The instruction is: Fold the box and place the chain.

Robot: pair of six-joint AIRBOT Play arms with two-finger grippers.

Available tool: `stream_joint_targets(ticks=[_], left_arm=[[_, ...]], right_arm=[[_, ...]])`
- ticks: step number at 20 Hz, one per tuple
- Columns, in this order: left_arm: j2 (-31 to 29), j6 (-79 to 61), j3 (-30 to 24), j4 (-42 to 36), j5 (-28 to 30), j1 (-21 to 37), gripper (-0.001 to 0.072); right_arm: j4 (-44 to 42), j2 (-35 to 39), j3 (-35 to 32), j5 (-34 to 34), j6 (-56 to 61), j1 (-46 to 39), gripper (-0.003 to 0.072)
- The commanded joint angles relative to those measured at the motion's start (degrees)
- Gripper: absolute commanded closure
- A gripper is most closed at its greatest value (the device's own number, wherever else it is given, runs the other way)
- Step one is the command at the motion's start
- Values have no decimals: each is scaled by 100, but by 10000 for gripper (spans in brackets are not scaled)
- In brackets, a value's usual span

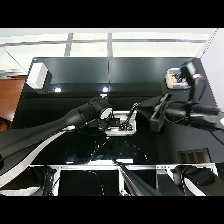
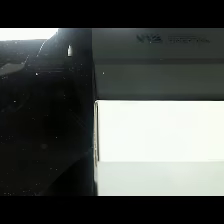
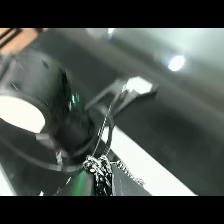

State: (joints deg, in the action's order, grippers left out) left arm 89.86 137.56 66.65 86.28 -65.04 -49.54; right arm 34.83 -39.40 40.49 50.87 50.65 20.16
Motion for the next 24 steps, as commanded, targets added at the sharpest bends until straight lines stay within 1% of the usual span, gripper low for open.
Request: stream_joint_targets(ticks=[1, 3, 6, 7, 8, 9, 10, 11, 13, 14, 17, 19, 21, 22, 23, 24], left_arm=[[4, 0, -4, 0, -17, -4, 685], [4, 0, -4, 0, -15, -4, 685], [4, 0, -4, 0, -13, -4, 685], [4, 0, -4, 0, -13, -4, 685], [4, 0, -4, 0, -11, -4, 685], [4, 0, -4, 0, -13, -4, 685], [4, 0, -4, 0, -13, -4, 685], [7, 0, -4, 2, 9, -4, 685], [28, 0, -4, 4, 9, -2, 685], [44, 0, -4, 2, 2, -4, 685], [61, -52, -4, -2, -9, -4, 685], [57, -125, 20, -85, -96, -4, 685], [55, -125, 125, -103, -358, -4, 670], [52, -125, 195, -98, -498, -9, 522], [35, -125, 278, -68, -649, -17, 269], [-33, -140, 358, 70, -741, -48, 190]], right_arm=[[-76, -505, -483, -146, 146, 304, 670], [-74, -802, -673, -356, 144, 398, 670], [-76, -1071, -699, -476, 146, 400, 670], [-74, -1104, -699, -498, 146, 400, 648], [-68, -1104, -699, -522, 144, 400, 450], [-11, -1099, -697, -516, 144, 380, 371], [175, -1084, -675, -439, 144, 293, 372], [603, -1040, -597, -267, 151, 114, 372], [1281, -929, -448, 181, 251, -385, 373], [1471, -881, -437, 356, 251, -673, 372], [1515, -872, -439, 612, 251, -1244, 373], [1515, -872, -439, 610, 249, -1283, 373], [1491, -872, -444, 636, 249, -1276, 373], [1493, -872, -452, 638, 251, -1276, 373], [1495, -872, -457, 634, 249, -1276, 373], [1495, -872, -457, 634, 249, -1276, 373]])
